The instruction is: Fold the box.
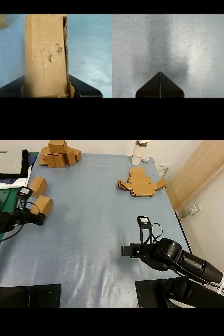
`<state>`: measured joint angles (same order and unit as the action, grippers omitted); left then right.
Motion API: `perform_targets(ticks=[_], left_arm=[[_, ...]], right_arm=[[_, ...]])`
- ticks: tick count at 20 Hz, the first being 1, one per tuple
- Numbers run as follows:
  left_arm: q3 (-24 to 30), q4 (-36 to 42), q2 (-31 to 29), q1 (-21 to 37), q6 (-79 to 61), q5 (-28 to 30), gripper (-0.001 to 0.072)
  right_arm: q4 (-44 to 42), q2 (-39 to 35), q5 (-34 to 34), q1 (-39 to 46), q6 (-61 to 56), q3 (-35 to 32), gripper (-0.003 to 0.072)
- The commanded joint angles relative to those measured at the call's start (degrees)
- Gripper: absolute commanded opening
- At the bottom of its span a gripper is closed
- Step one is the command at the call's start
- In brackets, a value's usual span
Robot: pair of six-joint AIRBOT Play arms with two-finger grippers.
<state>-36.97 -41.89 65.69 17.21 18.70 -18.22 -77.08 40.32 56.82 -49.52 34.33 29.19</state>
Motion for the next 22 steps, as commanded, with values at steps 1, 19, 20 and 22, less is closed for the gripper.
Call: perform_targets(ticks=[1,19,20,22], left_arm=[[-4.1,-0.4,5.7,8.6,0.4,2.6,0.0369],[-34.7,-0.3,32.6,4.7,8.2,1.9,0.0609],[-34.7,-0.3,32.6,4.8,8.3,1.2,0.0706],[-34.7,-0.3,32.6,5.0,8.4,-0.7,0.0706]], right_arm=[[1.8,0.0,-0.6,0.0,0.0,0.0,0.0003],[4.2,0.0,-4.5,0.0,0.0,0.2,0.0003],[4.2,0.0,-4.5,0.0,0.0,0.2,0.0003],[4.2,0.0,-4.8,0.0,0.0,0.2,0.0003]])
